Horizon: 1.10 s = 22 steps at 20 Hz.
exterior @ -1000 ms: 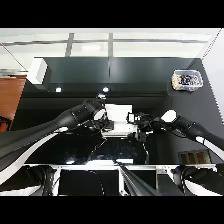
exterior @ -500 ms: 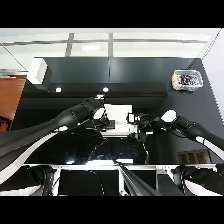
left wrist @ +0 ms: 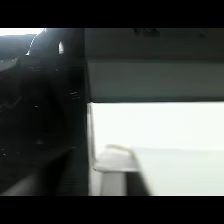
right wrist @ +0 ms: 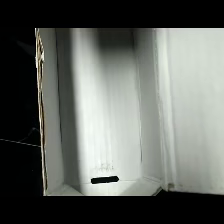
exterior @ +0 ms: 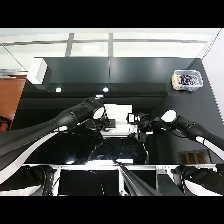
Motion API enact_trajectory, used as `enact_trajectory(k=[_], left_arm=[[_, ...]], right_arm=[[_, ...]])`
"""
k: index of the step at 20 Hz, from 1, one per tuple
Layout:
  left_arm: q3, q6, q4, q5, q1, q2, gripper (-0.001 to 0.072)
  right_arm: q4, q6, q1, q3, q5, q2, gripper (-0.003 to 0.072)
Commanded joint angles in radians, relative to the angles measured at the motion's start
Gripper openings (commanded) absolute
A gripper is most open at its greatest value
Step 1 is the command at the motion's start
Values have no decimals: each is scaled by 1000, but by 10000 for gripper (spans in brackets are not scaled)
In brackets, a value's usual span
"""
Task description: Fold the box and place the chain.
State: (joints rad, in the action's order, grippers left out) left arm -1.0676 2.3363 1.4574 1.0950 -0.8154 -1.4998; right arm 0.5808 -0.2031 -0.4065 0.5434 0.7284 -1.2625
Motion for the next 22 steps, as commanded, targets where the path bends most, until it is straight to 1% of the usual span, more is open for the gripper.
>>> enact_trajectory(k=[1, 2, 4, 5, 6, 7, 10, 13, 14, 16, 20, 22], left_arm=[[0, -2, 1, -22, 2, -2, 79], [0, -3, 5, -25, 1, -2, 24], [0, -10, 11, -24, 2, -2, 24], [0, -18, 19, -23, 1, -2, 23], [0, -18, 28, -16, 2, -1, 23], [0, -18, 33, -12, 2, -1, 23], [0, -33, 55, -10, 2, -1, 23], [0, -62, 67, -10, 2, -1, 24], [0, -62, 71, -11, 2, -1, 23], [0, -62, 71, -12, 2, -1, 24], [0, -63, 67, -13, 1, -1, 25], [0, -63, 66, -13, 1, -1, 26]], right_arm=[[0, 0, -1, 0, 1, 0, 416], [0, 0, -1, 0, 1, 0, 417], [-1, 2, -1, 0, 2, 0, 418], [-2, 30, -1, 0, 4, 0, 444], [-1, 70, -1, 0, -1, 0, 632], [0, 92, 0, 0, -1, 4, 720], [51, 147, 0, 0, 24, 49, 719], [194, 194, 0, 0, 56, 124, 718], [220, 196, 0, 0, 69, 145, 717], [210, 196, -1, 0, 77, 154, 712], [143, 168, -1, 0, 77, 152, 712], [142, 157, -1, 0, 70, 152, 711]])
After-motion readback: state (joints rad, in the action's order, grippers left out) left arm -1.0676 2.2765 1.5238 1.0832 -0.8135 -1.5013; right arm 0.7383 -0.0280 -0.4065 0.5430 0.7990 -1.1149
